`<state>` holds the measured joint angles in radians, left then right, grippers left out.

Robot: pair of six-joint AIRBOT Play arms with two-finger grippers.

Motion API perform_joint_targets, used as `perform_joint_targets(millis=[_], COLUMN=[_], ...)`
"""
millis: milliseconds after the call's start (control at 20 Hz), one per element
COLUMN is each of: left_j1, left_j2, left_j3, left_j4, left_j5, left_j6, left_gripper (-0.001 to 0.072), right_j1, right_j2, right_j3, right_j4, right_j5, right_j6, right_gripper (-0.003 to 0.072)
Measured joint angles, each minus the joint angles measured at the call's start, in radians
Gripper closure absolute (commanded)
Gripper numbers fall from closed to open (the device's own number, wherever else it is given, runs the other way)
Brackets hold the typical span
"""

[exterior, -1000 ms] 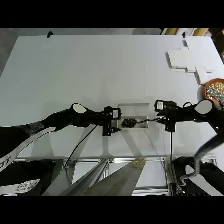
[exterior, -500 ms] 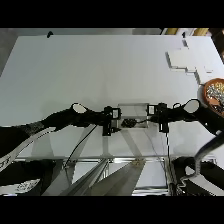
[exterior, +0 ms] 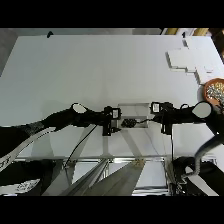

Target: Fold the box and place the chain.

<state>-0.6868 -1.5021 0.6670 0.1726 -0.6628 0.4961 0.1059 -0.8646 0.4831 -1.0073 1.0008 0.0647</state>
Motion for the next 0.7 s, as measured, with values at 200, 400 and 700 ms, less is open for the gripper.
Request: perform_joint_targets(millis=[200, 400, 700], left_j1=[0.000, 0.000, 0.000], left_j2=[0.000, 0.000, 0.000], left_j3=[0.000, 0.000, 0.000], left_j4=[0.000, 0.000, 0.000], left_j5=[0.000, 0.000, 0.000], left_j6=[0.000, 0.000, 0.000], left_gripper=[0.0697, 0.0697, 0.0697], right_j1=[0.000, 0.002, 0.108], right_j2=[0.082, 0.105, 0.090], right_j3=[0.000, 0.000, -0.001], right_j4=[0.176, 0.384, 0.497], right_j5=[0.061, 0.086, -0.014], right_j6=[0.032, 0.039, 0.035], right_gripper=[0.0667, 0.0667, 0.0667])
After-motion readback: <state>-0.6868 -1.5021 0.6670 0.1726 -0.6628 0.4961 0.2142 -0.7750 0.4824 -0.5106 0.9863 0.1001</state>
